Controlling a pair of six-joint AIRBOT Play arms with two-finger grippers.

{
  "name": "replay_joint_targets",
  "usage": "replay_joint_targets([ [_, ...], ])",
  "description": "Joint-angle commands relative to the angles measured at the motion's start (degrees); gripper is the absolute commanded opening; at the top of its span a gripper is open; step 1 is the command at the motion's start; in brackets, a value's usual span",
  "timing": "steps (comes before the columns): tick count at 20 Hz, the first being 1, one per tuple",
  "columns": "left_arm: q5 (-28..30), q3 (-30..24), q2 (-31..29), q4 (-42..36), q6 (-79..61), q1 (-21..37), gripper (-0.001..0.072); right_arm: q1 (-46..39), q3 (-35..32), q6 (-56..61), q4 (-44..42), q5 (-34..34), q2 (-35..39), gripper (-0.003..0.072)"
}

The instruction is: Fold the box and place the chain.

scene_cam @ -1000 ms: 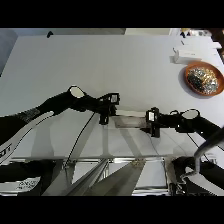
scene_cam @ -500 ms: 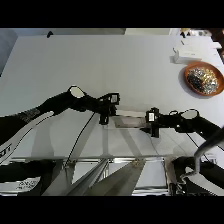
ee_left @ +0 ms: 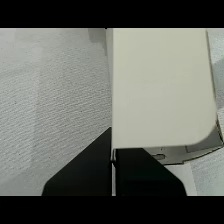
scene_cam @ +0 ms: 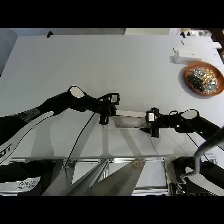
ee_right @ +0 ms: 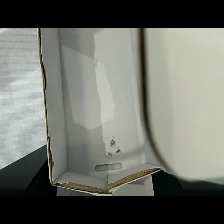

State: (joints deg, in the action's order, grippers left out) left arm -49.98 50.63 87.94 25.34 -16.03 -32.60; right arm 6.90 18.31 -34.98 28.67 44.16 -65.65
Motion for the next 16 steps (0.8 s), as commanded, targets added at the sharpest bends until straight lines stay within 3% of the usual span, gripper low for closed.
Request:
replay_joint_targets([
  [1, 0.02, 0.02, 0.02, 0.02, -0.02, 0.0, 0.001, 0.02, -0.02, 0.0, 0.0, -0.02, -0.02, 0.0459],
  [9, -0.17, 0.02, -0.07, 0.07, -0.66, 0.13, 0.002, 0.02, -0.02, 0.0, 0.0, -0.02, -0.02, 0.0459],
  [10, -0.39, 0.02, -0.5, 0.76, -0.63, 0.39, 0.0149, 0.02, -0.02, 0.0, 0.0, -0.02, -0.02, 0.0459],
  [11, -0.42, 0.02, -1.25, 1.88, -0.24, 0.7, 0.0349, 0.02, -0.02, 0.0, 0.0, -0.02, -0.02, 0.0459],
  [12, -0.44, 0.02, -2.23, 3.13, 1.4, 1.01, 0.0425, 0.02, -0.02, 0.0, 0.0, -0.02, -0.02, 0.0459],
  [16, -2.14, 0.02, -8.15, 14.25, 13.57, 3.48, 0.0435, 0.02, -0.02, 0.0, 0.0, -0.02, -0.02, 0.0459],
])
